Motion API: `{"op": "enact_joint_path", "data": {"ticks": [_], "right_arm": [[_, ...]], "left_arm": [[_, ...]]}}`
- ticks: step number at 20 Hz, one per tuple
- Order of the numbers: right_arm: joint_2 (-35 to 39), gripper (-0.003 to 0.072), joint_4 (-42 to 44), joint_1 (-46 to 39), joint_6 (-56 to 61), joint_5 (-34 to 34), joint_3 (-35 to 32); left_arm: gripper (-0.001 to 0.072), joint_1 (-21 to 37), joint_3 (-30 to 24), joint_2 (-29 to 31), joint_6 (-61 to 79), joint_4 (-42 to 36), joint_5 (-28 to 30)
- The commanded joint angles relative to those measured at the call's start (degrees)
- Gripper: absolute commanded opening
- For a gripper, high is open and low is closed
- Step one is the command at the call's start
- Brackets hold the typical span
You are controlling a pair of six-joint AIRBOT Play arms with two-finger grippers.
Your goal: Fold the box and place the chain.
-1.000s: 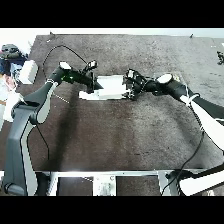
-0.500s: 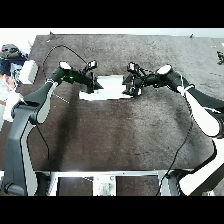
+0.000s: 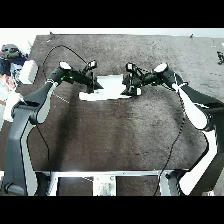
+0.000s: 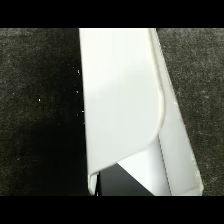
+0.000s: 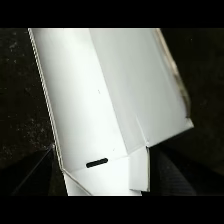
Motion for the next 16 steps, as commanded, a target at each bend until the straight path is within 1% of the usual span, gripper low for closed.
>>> {"op": "enact_joint_path", "data": {"ticks": [1,5,12,13,16], "right_arm": [[-1.5,0.0708,2.3,0.1,-3.0,3.3,1.2],[-2.6,0.0707,2.3,0.2,-3.3,4.7,1.2],[-5.0,0.0704,2.6,0.2,-5.6,4.7,1.2],[-5.0,0.0648,2.7,0.2,-5.9,4.7,1.2],[-5.0,0.0648,2.8,0.3,-5.9,4.2,1.2]], "left_arm": [[0.0012,0.0,0.0,0.0,0.0,0.0,0.0],[0.0012,0.0,0.0,0.0,0.0,0.0,0.0],[0.0012,0.0,0.0,0.0,0.0,0.0,0.0],[0.0012,0.0,0.0,0.0,0.0,0.0,0.0],[0.0012,0.0,0.0,0.0,0.0,0.0,0.0]]}}
